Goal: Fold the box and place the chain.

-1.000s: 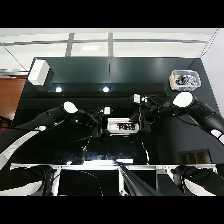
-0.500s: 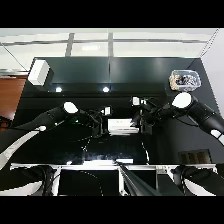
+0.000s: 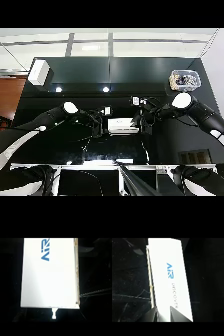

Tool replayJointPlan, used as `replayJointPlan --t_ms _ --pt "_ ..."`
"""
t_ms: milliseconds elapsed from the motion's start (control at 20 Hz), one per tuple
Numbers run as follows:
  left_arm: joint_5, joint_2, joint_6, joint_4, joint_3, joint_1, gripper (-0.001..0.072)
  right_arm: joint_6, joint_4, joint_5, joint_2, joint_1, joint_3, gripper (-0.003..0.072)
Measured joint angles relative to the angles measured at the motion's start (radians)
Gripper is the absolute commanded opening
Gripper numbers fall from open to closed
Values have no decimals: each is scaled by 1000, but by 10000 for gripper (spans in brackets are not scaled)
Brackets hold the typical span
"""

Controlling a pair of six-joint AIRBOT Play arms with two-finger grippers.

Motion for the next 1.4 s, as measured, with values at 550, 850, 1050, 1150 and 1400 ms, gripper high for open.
replayJointPlan --t_ms 550,850,1050,1150,1400 --pt "-2 0 2 1 0 0 434 11 5 -29 0 1 -31 289" --pt "-2 0 2 1 0 0 434 55 10 -35 5 1 -33 289" --pt "-2 0 -2 0 0 0 434 64 11 -38 20 1 -31 289" --pt "-2 0 0 0 0 0 434 65 21 -40 27 1 -29 289" --pt "-2 0 1 1 0 0 434 68 29 -42 34 1 -28 281"
